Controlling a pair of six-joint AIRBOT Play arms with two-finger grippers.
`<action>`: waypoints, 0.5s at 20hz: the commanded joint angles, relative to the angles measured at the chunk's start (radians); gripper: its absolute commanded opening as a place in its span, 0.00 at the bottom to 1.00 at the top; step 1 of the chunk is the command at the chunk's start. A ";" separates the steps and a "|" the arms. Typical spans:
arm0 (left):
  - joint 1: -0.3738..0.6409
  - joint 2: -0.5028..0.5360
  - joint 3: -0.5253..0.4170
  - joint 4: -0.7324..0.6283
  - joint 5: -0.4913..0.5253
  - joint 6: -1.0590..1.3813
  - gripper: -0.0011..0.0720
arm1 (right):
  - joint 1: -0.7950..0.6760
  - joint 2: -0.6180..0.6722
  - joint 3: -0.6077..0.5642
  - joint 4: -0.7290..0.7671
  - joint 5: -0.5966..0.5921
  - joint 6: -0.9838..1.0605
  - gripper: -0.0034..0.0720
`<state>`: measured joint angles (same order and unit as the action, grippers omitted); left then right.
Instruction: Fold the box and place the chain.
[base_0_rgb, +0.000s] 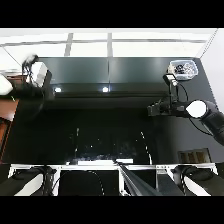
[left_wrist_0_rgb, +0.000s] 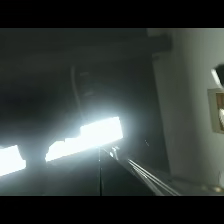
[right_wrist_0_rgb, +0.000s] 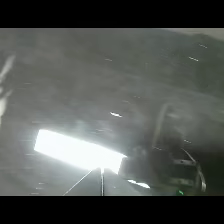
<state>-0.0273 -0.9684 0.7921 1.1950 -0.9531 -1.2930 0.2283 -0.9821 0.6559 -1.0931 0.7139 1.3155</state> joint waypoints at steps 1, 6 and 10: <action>-0.063 0.209 -0.286 -0.002 0.133 -0.044 0.05 | 0.006 -0.006 -0.011 -0.092 -0.022 0.077 0.07; -0.063 0.242 -0.301 -0.003 0.120 -0.043 0.05 | 0.006 -0.006 -0.011 -0.090 -0.022 0.077 0.07; -0.063 0.242 -0.301 -0.003 0.122 -0.043 0.05 | 0.006 -0.006 -0.011 -0.090 -0.022 0.077 0.07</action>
